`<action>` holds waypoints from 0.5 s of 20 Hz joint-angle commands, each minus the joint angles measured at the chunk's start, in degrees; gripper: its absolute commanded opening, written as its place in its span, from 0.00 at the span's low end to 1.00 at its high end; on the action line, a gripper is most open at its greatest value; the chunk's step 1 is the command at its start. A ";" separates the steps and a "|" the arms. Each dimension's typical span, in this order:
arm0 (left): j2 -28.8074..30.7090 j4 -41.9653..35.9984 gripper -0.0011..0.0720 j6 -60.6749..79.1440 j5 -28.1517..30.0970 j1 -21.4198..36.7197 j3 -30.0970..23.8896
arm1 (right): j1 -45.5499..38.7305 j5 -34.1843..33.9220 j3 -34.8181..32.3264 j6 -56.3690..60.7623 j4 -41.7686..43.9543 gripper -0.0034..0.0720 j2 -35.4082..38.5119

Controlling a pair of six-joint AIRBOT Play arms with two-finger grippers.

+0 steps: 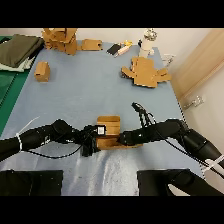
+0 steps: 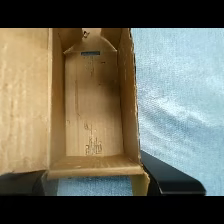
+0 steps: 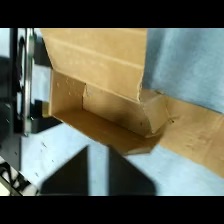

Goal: Fold the box.

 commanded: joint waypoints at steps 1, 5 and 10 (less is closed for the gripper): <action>-0.02 0.00 0.49 0.00 0.02 -0.04 0.04 | 0.02 8.92 0.07 4.26 2.16 0.05 -0.15; -0.02 0.00 0.49 0.00 0.02 -0.02 0.04 | 0.02 12.46 4.17 2.03 2.08 0.05 -7.13; -0.02 0.00 0.49 0.00 0.02 -0.04 0.04 | 0.15 9.53 8.50 -4.04 2.08 0.05 -22.25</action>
